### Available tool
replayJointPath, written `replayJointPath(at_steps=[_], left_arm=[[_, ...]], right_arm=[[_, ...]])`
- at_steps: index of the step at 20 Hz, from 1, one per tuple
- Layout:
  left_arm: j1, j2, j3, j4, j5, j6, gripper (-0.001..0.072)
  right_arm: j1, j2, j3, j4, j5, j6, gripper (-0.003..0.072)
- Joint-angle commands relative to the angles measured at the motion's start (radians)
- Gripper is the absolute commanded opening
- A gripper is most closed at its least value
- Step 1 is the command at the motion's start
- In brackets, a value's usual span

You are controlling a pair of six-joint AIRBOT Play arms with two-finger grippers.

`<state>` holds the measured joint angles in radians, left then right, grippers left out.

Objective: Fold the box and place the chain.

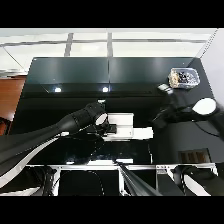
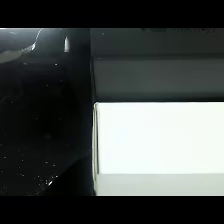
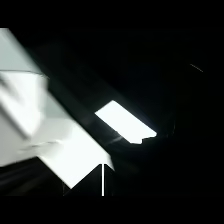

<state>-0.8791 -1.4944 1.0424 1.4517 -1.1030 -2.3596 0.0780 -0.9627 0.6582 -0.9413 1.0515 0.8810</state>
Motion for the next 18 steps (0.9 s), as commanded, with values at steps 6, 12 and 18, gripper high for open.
replayJointPath(at_steps=[6,12,18], left_arm=[[0.001,0.0,0.001,0.002,0.002,-0.001,0.0029],[0.001,0.0,0.001,0.002,0.002,-0.001,0.0029],[0.001,0.0,0.001,0.002,0.002,-0.001,0.0029]], right_arm=[[-0.403,-0.042,-0.201,0.256,0.052,0.283,0.0023],[-0.22,-0.232,-0.241,0.346,0.12,0.158,0.0023],[-0.031,-0.256,-0.177,0.451,0.094,0.063,0.0125]])
